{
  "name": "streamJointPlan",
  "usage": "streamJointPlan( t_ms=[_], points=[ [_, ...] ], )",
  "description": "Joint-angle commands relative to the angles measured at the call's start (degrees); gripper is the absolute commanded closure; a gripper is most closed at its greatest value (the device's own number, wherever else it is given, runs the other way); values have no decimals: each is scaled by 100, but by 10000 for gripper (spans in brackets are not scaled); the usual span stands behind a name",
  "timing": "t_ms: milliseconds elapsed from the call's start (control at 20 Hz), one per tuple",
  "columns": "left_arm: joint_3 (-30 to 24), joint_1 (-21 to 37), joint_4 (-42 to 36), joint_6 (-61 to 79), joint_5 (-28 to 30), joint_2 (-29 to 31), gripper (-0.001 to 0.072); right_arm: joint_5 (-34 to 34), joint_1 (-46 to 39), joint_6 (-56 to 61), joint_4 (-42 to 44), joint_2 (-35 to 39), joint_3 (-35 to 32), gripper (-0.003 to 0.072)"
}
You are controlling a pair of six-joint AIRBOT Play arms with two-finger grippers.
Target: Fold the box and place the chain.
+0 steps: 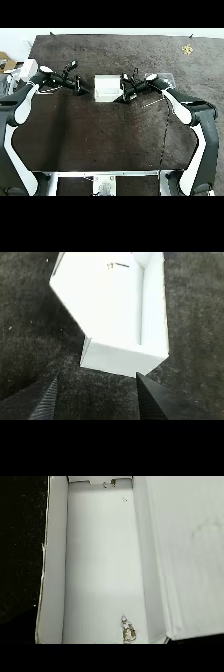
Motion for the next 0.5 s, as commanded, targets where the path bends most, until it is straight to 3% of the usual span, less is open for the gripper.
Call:
streamJointPlan(
  t_ms=[0,200,250,450],
  points=[
    [162,0,-33,105,9,-271,159,2,2,2,2,-2,2,293],
    [225,0,-33,997,-339,-402,149,2,2,2,2,-2,2,293],
    [225,0,-26,1099,-354,-413,85,2,4,2,2,-2,2,293],
    [225,-2,-295,1298,-326,-522,20,2,2,2,2,-2,2,293]
  ],
)
